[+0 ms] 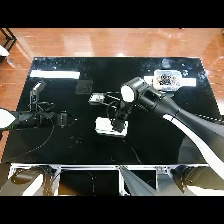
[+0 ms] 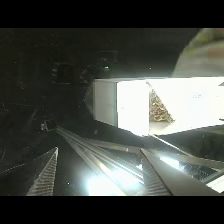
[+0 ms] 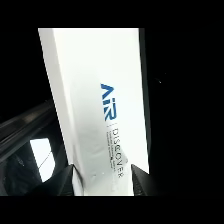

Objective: Fold the box and place the chain.

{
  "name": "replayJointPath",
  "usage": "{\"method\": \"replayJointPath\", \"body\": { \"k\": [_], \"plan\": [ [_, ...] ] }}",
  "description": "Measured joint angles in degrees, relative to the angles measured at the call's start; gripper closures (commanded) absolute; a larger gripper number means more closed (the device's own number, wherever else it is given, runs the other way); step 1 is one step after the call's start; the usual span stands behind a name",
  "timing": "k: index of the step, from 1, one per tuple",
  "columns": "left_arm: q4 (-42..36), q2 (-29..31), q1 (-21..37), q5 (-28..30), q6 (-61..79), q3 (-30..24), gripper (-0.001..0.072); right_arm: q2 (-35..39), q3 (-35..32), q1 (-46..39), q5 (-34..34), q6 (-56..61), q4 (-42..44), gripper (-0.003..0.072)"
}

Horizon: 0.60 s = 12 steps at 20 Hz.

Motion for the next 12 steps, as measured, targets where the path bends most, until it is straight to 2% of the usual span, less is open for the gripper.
{"method": "replayJointPath", "body": {
  "k": [1, 12],
  "plan": [
    [0.00, 0.00, 0.02, 0.00, 0.00, 0.02, 0.0089, -0.02, 0.00, 0.00, -0.11, 0.50, -0.50, 0.0423],
    [0.02, 0.00, 0.00, 0.00, 0.02, 0.00, 0.0089, -0.02, 0.02, 0.11, -0.02, 1.77, -1.86, 0.0421]
  ]
}}
